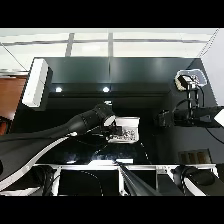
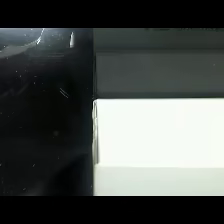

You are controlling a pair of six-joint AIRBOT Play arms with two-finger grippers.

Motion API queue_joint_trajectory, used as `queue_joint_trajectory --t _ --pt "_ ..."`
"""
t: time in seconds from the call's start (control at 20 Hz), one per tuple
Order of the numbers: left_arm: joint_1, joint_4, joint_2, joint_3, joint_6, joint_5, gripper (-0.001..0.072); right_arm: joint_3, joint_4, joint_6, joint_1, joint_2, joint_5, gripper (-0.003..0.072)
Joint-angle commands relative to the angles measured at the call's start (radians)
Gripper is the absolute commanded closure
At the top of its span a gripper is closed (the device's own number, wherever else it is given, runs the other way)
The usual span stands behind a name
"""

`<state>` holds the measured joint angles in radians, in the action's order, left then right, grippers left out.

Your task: Fold the box and place the chain.

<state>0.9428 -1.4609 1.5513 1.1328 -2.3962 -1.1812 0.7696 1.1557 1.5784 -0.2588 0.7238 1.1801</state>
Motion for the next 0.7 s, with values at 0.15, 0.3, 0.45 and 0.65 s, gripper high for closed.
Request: queue_joint_trajectory --t 0.15,0.3,0.45,0.65 --pt "-0.002 -0.044 -0.068 0.043 0.043 -0.024 0.0265 0.001 0.006 0.0 0.006 -0.004 0.006 0.035" --pt "-0.006 -0.057 -0.173 0.039 0.212 -0.039 0.0265 0.001 0.007 0.0 0.006 -0.004 0.005 0.0349" --pt "-0.011 -0.074 -0.321 0.002 0.231 -0.008 0.0265 0.001 0.008 0.001 0.006 -0.004 0.006 0.035" --pt "-0.142 -0.067 -0.509 -0.173 0.28 0.0 0.0265 0.001 0.007 0.005 0.008 -0.004 -0.001 0.035"
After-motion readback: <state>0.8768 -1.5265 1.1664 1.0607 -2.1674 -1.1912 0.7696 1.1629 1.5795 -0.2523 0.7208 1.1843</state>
